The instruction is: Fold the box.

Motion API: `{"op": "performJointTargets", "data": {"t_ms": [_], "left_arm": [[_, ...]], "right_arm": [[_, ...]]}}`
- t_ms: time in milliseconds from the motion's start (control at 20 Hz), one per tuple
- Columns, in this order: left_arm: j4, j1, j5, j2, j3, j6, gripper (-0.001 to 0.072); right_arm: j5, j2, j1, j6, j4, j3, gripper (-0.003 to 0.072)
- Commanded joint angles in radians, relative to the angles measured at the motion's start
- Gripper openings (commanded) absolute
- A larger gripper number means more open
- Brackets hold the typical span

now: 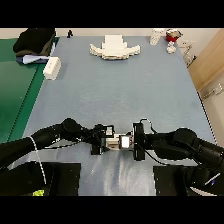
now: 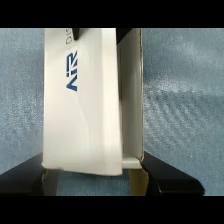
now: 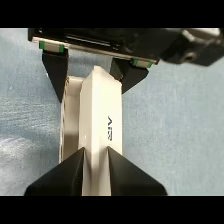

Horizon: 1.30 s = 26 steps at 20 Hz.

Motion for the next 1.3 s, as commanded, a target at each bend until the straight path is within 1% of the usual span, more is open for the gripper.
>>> {"op": "performJointTargets", "data": {"t_ms": [0, 150, 250, 550, 650, 700, 850, 900, 950, 1000, 1050, 1100, 1150, 1250], "left_arm": [[0.0, 0.0, 0.001, 0.0, 0.001, 0.0, 0.0526], [0.0, 0.0, 0.001, 0.0, 0.001, 0.0, 0.0526], [0.0, 0.0, 0.001, 0.0, 0.001, 0.0, 0.0526], [0.0, 0.0, 0.001, 0.0, 0.001, 0.0, 0.0526], [0.0, 0.0, 0.001, 0.0, 0.001, 0.0, 0.0526], [0.0, 0.0, 0.001, 0.0, 0.001, 0.0, 0.0527], [0.0, 0.0, 0.001, 0.0, 0.001, 0.0, 0.0526], [0.0, 0.0, 0.001, 0.0, 0.001, 0.0, 0.0526], [0.0, 0.0, 0.001, 0.0, 0.001, 0.0, 0.0526], [0.0, 0.0, 0.001, 0.0, 0.001, 0.0, 0.0526], [0.0, 0.0, 0.001, 0.0, 0.001, 0.0, 0.0526], [0.0, 0.0, 0.001, 0.0, 0.001, 0.0, 0.0526], [0.0, 0.0, 0.001, 0.0, 0.001, 0.0, 0.0526], [0.0, 0.0, 0.0, 0.0, 0.001, 0.0, 0.0526]], "right_arm": [[-0.021, -0.002, 0.001, 0.0, 0.021, 0.0, 0.0238], [-0.032, -0.002, 0.001, 0.0, 0.031, 0.0, 0.0246], [-0.031, -0.002, 0.001, 0.0, 0.041, 0.001, 0.0417], [-0.03, 0.029, 0.001, 0.0, 0.043, 0.001, 0.0421], [-0.026, 0.055, 0.0, 0.001, 0.096, 0.001, 0.0421], [-0.026, 0.071, 0.0, 0.009, 0.15, 0.001, 0.0421], [-0.002, 0.106, -0.002, 0.171, 0.269, 0.0, 0.042], [0.026, 0.106, -0.002, 0.228, 0.3, -0.004, 0.0407], [0.071, 0.105, -0.002, 0.28, 0.33, -0.016, 0.0361], [0.127, 0.105, -0.001, 0.328, 0.348, -0.034, 0.0159], [0.188, 0.105, -0.001, 0.377, 0.356, -0.058, 0.0078], [0.246, 0.105, 0.007, 0.428, 0.361, -0.087, 0.0038], [0.29, 0.105, 0.017, 0.481, 0.363, -0.113, 0.0017], [0.357, 0.105, 0.037, 0.563, 0.363, -0.164, 0.0016]]}}
